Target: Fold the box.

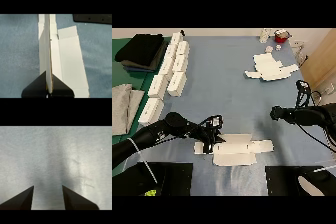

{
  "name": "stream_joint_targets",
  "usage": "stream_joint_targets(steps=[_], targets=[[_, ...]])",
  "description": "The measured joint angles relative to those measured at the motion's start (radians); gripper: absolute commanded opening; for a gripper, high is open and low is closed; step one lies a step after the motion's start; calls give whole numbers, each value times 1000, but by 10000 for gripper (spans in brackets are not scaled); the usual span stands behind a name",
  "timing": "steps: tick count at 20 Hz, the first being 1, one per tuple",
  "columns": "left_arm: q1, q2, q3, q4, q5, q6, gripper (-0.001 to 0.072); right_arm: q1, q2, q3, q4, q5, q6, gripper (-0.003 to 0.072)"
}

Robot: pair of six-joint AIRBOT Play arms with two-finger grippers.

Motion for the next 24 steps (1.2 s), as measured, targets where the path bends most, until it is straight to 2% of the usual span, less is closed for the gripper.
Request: stream_joint_targets(steps=[4,5,7,8,12,15,17,20,21,22,23,24], targets=[[0,0,0,2,-6,0,11,0,0,0,4,-4,0,539],[0,0,0,3,-6,0,11,0,0,0,8,-6,0,428],[0,0,0,3,-7,0,11,0,0,0,23,-18,0,98],[0,0,0,3,-8,0,11,0,0,0,40,-35,-2,6],[0,0,0,4,-8,0,11,14,3,0,165,-172,-106,4],[0,0,0,4,-9,0,11,101,39,-4,234,-312,-161,3],[0,0,0,4,-9,0,11,216,90,-19,258,-384,-160,2],[0,0,0,4,-9,0,11,451,170,-60,269,-425,-136,5],[0,0,0,4,-9,0,11,547,190,-76,256,-418,-134,58],[0,0,0,4,-9,0,10,633,203,-89,231,-400,-135,397],[0,0,0,4,-9,0,11,716,207,-99,198,-376,-150,661],[0,0,0,4,-10,0,11,799,203,-107,156,-343,-167,718]])
